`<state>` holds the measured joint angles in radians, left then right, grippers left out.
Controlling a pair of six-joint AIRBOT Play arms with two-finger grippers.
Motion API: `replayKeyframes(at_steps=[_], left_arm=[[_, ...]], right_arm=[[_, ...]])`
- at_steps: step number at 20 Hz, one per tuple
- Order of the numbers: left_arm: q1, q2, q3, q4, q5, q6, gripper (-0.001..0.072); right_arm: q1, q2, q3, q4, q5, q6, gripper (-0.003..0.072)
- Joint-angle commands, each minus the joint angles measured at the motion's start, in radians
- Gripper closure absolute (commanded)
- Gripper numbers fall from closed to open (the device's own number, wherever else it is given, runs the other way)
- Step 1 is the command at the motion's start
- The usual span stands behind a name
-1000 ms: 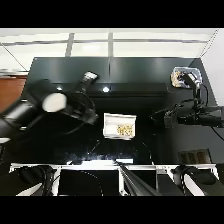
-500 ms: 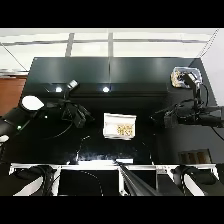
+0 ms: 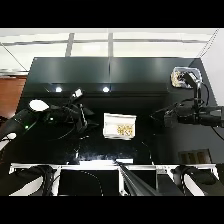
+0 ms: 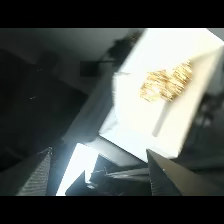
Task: Fold the box and place the chain.
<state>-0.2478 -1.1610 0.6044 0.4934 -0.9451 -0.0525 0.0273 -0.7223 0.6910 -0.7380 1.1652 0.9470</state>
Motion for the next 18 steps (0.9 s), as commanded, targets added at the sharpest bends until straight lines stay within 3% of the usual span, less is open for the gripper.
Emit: replayKeyframes(at_steps=[1,5,9,18], left_arm=[[-0.006,-0.045,0.002,-0.005,-0.043,0.191,0.0003],[-0.026,-0.129,0.003,-0.012,-0.155,0.428,0.0000],[-0.061,-0.182,0.013,-0.055,-0.159,0.428,0.0000],[-0.098,-0.185,0.022,-0.056,-0.077,0.368,0.0001]], right_arm=[[0.000,0.001,0.000,0.000,-0.010,0.000,0.0180],[0.000,0.001,0.000,0.000,-0.010,0.000,0.0180],[0.000,0.001,0.000,0.000,-0.010,0.000,0.0180],[0.000,0.001,0.000,0.000,-0.010,0.000,0.0180]])
